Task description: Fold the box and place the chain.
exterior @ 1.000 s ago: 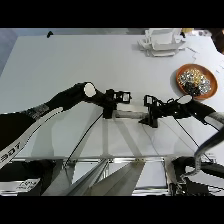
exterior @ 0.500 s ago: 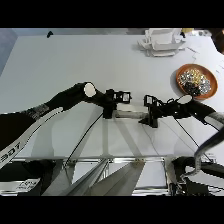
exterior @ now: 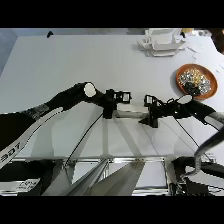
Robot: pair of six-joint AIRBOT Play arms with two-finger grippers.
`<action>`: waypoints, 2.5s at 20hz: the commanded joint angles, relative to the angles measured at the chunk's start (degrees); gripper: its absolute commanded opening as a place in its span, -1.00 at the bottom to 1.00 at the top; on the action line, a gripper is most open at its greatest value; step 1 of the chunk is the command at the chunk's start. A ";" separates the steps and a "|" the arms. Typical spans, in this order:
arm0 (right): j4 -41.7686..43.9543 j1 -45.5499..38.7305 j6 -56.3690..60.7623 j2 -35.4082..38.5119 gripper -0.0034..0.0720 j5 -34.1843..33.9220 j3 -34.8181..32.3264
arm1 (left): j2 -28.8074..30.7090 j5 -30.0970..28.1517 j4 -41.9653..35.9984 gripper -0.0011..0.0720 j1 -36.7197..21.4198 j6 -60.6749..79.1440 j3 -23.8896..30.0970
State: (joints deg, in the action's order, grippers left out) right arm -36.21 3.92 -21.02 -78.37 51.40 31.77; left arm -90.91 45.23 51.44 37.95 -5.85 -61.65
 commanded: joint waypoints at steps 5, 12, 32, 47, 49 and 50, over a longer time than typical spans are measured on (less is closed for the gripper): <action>0.02 0.00 0.00 0.00 0.17 0.22 0.02 | 0.42 0.55 -0.15 -0.75 0.00 0.04 -0.02; 0.00 0.00 0.00 0.00 0.17 0.22 0.02 | 9.35 6.21 12.07 0.66 -0.13 -10.47 -0.02; 0.02 0.00 0.00 0.00 0.17 0.22 0.02 | 9.57 -17.51 3.58 -0.96 8.66 -18.78 -0.02; 0.02 0.00 0.00 0.00 0.17 0.22 0.02 | 5.27 -13.51 0.09 -0.96 2.95 -27.85 -0.02; 0.02 0.00 0.00 0.00 0.17 0.24 0.02 | 10.10 -8.76 2.82 -0.96 1.11 -28.02 -0.02; 0.02 0.00 0.00 0.00 0.17 0.22 0.02 | 12.24 -5.46 5.07 -0.96 0.37 -27.39 -0.02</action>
State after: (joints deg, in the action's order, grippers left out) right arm -36.23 3.90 -21.10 -78.37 51.64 31.77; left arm -83.55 32.82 53.04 40.32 -33.17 -61.65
